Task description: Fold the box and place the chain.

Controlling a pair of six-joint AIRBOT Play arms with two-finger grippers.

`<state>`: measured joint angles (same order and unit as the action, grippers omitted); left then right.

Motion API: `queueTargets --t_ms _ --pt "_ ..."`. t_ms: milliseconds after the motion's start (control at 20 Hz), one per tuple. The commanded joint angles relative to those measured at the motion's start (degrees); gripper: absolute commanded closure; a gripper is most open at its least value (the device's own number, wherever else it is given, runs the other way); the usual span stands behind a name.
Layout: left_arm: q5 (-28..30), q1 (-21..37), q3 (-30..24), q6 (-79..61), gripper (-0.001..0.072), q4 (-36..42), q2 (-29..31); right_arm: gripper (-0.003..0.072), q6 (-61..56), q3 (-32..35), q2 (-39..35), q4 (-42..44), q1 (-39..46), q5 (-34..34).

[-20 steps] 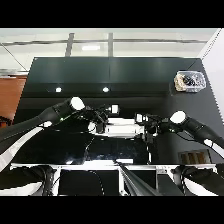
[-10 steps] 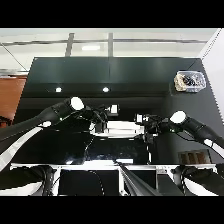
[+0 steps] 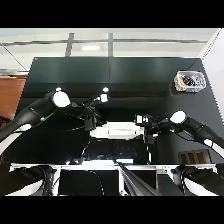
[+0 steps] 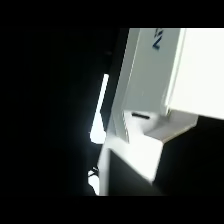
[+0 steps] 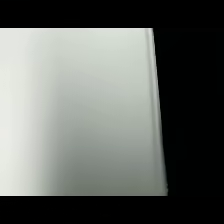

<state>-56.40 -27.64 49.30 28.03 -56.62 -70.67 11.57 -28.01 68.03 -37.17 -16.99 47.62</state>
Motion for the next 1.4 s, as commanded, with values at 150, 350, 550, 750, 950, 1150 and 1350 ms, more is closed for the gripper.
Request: queueTargets --t_ms 150,350,550,750,950,1150,1350 --pt "-10.29 -1.64 -4.44 19.65 0.0682 13.86 3.23 0.0497 0.07 -0.04 0.02 0.31 -0.09 1.03" --pt "3.04 -7.45 -7.23 16.7 0.0682 21.97 2.29 0.0497 0.09 -0.04 0.02 0.85 -0.09 -2.03" --pt "19.41 -8.41 -7.23 14.91 0.0682 24.28 2.27 0.0497 0.09 -0.04 0.02 0.94 -0.09 -2.4" --pt "33.35 -8.26 -6.91 13.05 0.0682 23.58 0.24 0.0497 0.09 -0.04 0.02 0.94 -0.11 -2.43" --pt "29.16 -8.44 -5.81 15.06 0.0683 9.66 -4.94 0.0497 0.09 -0.04 0.02 0.92 -0.11 -2.43" --pt "14.99 -8.28 -1.42 14.99 0.0683 9.03 -11.3 0.0497 0.09 -0.04 0.02 0.92 -0.11 -2.38" --pt "19.04 -8.26 1.44 15.63 0.0684 2.16 -10.49 0.0497 0.09 -0.04 0.02 0.92 -0.09 -2.38"
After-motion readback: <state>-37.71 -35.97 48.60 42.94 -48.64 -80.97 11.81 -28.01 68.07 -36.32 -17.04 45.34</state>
